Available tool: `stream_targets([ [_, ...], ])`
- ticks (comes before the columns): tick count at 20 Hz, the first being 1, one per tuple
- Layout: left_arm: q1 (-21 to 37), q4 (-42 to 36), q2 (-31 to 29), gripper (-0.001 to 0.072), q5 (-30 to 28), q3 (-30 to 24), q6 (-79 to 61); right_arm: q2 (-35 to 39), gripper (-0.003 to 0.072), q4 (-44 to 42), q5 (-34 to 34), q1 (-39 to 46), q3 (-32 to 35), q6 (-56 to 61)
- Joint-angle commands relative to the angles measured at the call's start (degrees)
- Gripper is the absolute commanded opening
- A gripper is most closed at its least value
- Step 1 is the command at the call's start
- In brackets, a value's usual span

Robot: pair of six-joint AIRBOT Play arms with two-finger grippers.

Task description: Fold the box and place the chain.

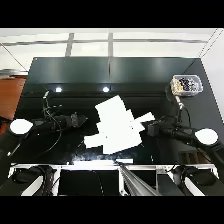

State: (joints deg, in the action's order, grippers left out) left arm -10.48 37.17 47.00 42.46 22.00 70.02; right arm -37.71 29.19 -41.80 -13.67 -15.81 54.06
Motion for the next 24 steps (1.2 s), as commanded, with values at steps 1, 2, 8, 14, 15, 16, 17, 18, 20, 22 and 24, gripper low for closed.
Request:
stream_targets([
  [1,0.04,-8.07,7.76,0.0697,2.97,0.0,-8.39,1.16,0.0023,-0.85,1.99,-1.86,2.75,-0.5],
  [2,0.11,-11.82,9.73,0.0697,4.46,0.0,-13.18,1.16,0.0023,-1.05,1.97,-1.86,2.75,-0.5],
  [8,0.11,-23.5,23.58,0.0697,11.47,2.38,-28.57,1.16,0.0023,-1.33,1.33,-1.86,2.75,-0.5],
  [14,-1.07,-23.76,33.33,0.0698,13.38,7.93,-29.14,1.16,0.0023,-1.6,0.87,-1.86,2.75,-0.5],
  [15,-1.07,-24.04,34.77,0.0698,14.78,8.46,-29.14,1.16,0.0023,-1.6,0.87,-1.86,2.73,-0.48],
  [16,-1.07,-24.79,35.91,0.0697,16.52,8.85,-29.59,1.16,0.0023,-1.6,0.85,-1.86,2.75,-0.48],
  [17,-1.07,-25.66,36.79,0.0697,18.62,9.2,-32.11,1.16,0.0023,-1.6,0.85,-1.86,2.75,-0.48],
  [18,-1.07,-26.88,37.55,0.0697,21.03,9.42,-35.47,1.16,0.0023,-1.57,0.9,-1.86,2.75,-0.5],
  [20,-1.05,-27.45,38.95,0.0697,25.29,9.6,-41.03,1.16,0.0023,-1.57,0.92,-1.86,2.75,-0.48],
  [22,-1.05,-27.17,39.56,0.0697,27.61,9.57,-45.18,1.16,0.0023,-1.57,0.92,-1.86,2.75,-0.48],
  [24,-0.87,-27.19,39.63,0.0697,29.05,9.57,-48.02,1.16,0.0023,-1.57,0.92,-1.86,2.75,-0.48],
])
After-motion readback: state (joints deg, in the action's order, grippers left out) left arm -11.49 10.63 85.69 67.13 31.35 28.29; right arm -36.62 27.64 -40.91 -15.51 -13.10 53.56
